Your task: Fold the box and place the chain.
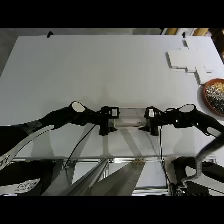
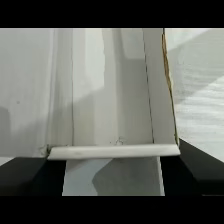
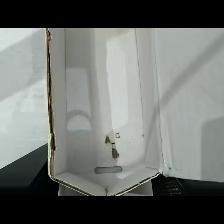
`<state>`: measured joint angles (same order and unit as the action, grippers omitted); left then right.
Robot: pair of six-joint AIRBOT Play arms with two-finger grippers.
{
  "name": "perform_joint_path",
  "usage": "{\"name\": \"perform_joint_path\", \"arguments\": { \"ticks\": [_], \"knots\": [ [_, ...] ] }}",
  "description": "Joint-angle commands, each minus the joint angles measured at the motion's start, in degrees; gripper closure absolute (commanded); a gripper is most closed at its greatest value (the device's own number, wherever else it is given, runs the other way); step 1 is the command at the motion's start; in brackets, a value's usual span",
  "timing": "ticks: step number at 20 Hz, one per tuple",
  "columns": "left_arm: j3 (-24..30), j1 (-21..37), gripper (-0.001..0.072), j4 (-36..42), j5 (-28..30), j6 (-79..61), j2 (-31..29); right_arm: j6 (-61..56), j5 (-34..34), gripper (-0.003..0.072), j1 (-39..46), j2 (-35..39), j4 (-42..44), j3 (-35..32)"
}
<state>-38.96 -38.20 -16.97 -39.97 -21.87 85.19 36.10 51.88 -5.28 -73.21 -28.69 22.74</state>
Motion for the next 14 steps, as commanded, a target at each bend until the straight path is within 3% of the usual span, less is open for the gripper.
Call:
{"name": "perform_joint_path", "arguments": {
  "ticks": [1,2,4,5,14],
  "knots": [
    [-0.07,0.09,0.0173,1.53,1.16,0.0,-1.81,-0.04,-0.02,0.0301,0.0,0.02,0.02,-0.02],
    [-0.07,0.09,0.017,1.49,0.85,-0.02,-2.4,-0.04,-0.02,0.0301,0.0,0.02,0.02,-0.02],
    [-0.07,0.09,0.0038,1.01,0.74,0.02,-3.17,-0.04,-0.02,0.0301,0.0,0.02,0.02,-0.02],
    [-0.07,0.09,0.0006,0.35,0.87,0.09,-3.21,-0.04,-0.02,0.0301,0.0,0.02,0.02,-0.02],
    [-0.04,0.09,0.0008,-1.95,3.39,3.96,-0.85,-0.04,-0.02,0.0301,0.0,0.07,0.02,-0.02]
  ]
}}
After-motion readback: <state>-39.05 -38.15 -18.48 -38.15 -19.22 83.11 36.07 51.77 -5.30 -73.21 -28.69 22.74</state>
